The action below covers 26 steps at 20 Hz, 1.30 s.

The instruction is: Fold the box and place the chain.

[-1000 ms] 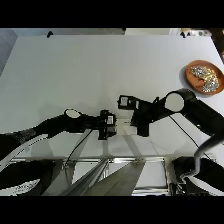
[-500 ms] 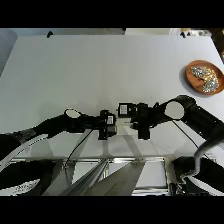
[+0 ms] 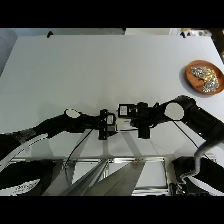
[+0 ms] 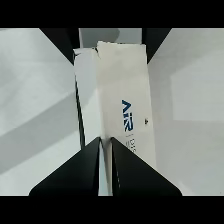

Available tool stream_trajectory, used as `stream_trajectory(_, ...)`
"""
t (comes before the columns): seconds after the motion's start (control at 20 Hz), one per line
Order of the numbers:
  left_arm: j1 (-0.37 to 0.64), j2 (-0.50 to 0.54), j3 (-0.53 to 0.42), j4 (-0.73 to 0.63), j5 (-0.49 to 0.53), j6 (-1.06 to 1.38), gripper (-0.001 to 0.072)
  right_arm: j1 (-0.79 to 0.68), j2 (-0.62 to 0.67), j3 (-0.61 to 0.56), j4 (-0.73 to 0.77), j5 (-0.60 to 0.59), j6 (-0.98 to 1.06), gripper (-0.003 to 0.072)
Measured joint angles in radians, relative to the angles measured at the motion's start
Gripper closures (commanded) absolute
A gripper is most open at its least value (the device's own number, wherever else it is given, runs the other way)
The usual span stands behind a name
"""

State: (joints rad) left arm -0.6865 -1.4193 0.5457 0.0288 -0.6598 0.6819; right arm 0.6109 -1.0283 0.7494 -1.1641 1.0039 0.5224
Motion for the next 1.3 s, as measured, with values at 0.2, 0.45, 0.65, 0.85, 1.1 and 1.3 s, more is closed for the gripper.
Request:
stream_trajectory(0.2, 0.0, 0.0, 0.0, 0.0, -0.001, 0.0, 0.0575, 0.0, 0.0, -0.012, 0.0, -0.013, 0.0, 0.0636)
stream_trajectory(0.45, 0.0, 0.0, 0.0, 0.0, -0.001, 0.0, 0.0575, 0.0, 0.0, -0.033, 0.013, -0.032, 0.0, 0.0636)
stream_trajectory(0.65, 0.0, 0.0, 0.0, 0.0, 0.0, 0.0, 0.0575, 0.0, 0.0, -0.048, 0.025, -0.06, 0.002, 0.0636)
stream_trajectory(0.85, 0.001, 0.0, 0.0, 0.0, 0.0, 0.0, 0.0575, 0.0, 0.0, -0.051, 0.032, -0.078, 0.013, 0.0636)
stream_trajectory(1.1, 0.001, 0.0, 0.0, 0.0, 0.0, 0.0, 0.0575, 0.0, 0.0, -0.055, 0.05, -0.091, 0.027, 0.0635)
stream_trajectory(1.3, 0.001, 0.0, 0.0, 0.002, -0.001, 0.002, 0.0575, 0.0, 0.0, -0.072, 0.064, -0.101, 0.029, 0.0626)
